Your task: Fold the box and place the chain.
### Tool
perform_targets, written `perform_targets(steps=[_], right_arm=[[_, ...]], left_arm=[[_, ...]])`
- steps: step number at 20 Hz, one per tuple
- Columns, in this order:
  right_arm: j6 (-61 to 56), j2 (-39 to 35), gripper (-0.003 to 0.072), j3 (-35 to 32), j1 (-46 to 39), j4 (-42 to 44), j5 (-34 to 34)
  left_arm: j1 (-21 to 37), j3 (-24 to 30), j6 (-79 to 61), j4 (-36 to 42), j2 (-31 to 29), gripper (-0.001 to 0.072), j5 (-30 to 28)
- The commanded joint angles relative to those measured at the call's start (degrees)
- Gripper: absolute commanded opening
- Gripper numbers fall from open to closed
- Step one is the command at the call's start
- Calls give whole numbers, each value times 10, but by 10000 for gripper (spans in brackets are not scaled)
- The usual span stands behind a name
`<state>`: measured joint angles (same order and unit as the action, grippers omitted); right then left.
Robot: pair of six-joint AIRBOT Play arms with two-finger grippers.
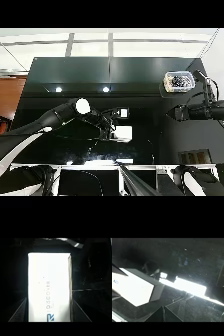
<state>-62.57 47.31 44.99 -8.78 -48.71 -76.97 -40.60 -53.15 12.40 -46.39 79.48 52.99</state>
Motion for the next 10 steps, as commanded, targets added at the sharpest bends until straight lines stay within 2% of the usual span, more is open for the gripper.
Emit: perform_targets(steps=[1, 8, 10], right_arm=[[0, 0, 11, 0, 0, 0, 1], [0, 0, 11, 0, 0, 0, 1], [0, 0, 11, 0, 0, 0, 1]], left_arm=[[0, -1, -2, 4, 0, 710, 2], [-4, 0, 16, 3, 1, 711, 14], [-15, 0, 16, 1, 6, 711, 2]])
